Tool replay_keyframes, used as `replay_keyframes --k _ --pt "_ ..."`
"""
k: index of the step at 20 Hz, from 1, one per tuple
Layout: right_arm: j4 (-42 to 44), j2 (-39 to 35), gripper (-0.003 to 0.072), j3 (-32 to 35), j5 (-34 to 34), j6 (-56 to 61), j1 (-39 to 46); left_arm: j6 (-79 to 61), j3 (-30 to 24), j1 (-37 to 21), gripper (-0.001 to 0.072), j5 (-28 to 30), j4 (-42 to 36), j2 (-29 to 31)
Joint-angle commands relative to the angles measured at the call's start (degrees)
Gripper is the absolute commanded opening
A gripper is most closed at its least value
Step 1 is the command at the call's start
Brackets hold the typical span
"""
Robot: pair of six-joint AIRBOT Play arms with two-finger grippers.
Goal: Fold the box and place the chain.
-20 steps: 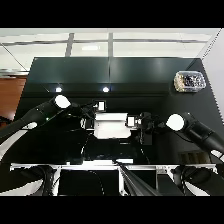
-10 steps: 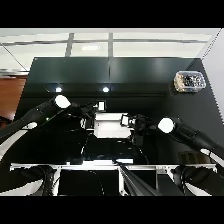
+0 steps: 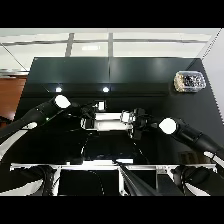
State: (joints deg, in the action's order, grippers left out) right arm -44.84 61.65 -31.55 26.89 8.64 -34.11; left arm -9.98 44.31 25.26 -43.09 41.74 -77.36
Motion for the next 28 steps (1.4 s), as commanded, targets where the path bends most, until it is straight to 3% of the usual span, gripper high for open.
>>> replay_keyframes --k 1,7,10,13,15,28 --pt "-0.2 -0.3 0.0715 0.0 -2.9 -5.0 1.0 -0.1 0.0 0.0 0.0029 -0.2 0.0 0.0" --pt "2.0 -0.3 0.0715 0.0 -0.1 -6.9 5.0 -0.1 0.0 0.0 0.0029 -0.5 0.0 0.0" --pt "8.7 0.7 0.0715 0.0 5.0 -13.5 5.2 -0.1 0.0 0.0 0.0029 -0.5 0.0 0.0" --pt "18.3 3.5 0.0715 0.0 2.1 -20.3 5.3 -0.1 0.0 0.0 0.0029 -0.4 0.0 0.0" --pt "22.8 5.5 0.0715 0.0 4.1 -26.4 5.6 -0.1 0.0 0.0 0.0029 -0.4 0.0 0.0" --pt "21.9 11.3 0.0713 0.0 6.5 -29.0 5.5 -0.1 0.0 0.0 0.0029 -0.5 0.0 0.0"
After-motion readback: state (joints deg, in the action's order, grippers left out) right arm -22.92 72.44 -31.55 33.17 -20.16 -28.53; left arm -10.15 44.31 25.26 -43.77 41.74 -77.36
